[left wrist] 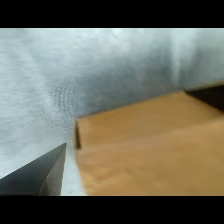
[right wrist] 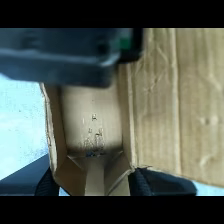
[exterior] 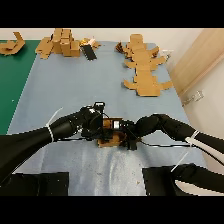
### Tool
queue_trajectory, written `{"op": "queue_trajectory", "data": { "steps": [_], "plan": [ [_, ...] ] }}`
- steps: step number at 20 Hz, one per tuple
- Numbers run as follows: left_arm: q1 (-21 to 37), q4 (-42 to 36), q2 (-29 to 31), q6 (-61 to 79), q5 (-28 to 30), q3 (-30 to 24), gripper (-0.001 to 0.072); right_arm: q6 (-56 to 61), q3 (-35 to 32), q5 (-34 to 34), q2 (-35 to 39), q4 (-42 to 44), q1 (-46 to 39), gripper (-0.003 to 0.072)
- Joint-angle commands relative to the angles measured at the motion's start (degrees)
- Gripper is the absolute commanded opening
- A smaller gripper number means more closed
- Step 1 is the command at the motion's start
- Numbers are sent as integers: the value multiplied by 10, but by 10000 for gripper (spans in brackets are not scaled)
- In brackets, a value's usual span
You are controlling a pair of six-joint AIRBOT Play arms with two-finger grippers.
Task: Fold the box.
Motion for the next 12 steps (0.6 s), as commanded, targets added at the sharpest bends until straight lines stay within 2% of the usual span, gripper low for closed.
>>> {"op": "queue_trajectory", "data": {
  "steps": [1, 5, 12],
  "plan": [
    [-3, 33, -9, -73, -8, 6, 539, 0, 0, 0, 0, 0, 0, 502],
    [-11, 29, -21, -83, -30, 6, 538, 0, 0, 0, 0, 0, 0, 502],
    [-18, 29, -24, -84, 2, 6, 534, 0, 0, 0, 0, 0, 0, 502]
  ]
}}
